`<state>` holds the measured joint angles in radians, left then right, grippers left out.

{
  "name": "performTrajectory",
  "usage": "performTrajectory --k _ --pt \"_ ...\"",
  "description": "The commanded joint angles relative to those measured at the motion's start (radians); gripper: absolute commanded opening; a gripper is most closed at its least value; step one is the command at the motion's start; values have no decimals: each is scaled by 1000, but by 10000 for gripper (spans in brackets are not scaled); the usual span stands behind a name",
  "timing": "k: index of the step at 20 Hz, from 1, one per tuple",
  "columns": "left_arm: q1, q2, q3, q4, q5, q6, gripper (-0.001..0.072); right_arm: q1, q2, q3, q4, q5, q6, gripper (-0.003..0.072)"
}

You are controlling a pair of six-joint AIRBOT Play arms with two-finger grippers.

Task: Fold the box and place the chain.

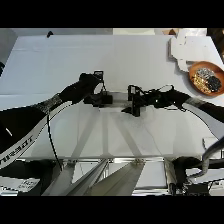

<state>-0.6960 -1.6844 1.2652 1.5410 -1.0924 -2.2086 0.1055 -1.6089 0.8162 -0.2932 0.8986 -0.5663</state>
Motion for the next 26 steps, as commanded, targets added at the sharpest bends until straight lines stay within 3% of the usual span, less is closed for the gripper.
performTrajectory --k 1,4,5,12,16,20,22,26 --pt "-1 8 0 3 -32 -4 166 1 1 0 2 3 0 436" --pt "5 60 0 21 -62 -3 422 1 1 0 2 2 0 436" --pt "7 79 0 23 -65 -3 457 1 1 0 2 3 0 436" --pt "32 240 -1 15 -147 13 459 1 1 0 2 3 0 436" --pt "132 359 -1 -90 -254 193 459 1 1 0 2 3 0 436" --pt "277 450 -6 -225 -330 541 457 1 1 0 2 3 0 436" --pt "340 458 -35 -262 -319 770 457 1 1 0 2 2 0 436" --pt "446 455 -217 -430 -163 1297 459 1 1 0 2 3 0 436"
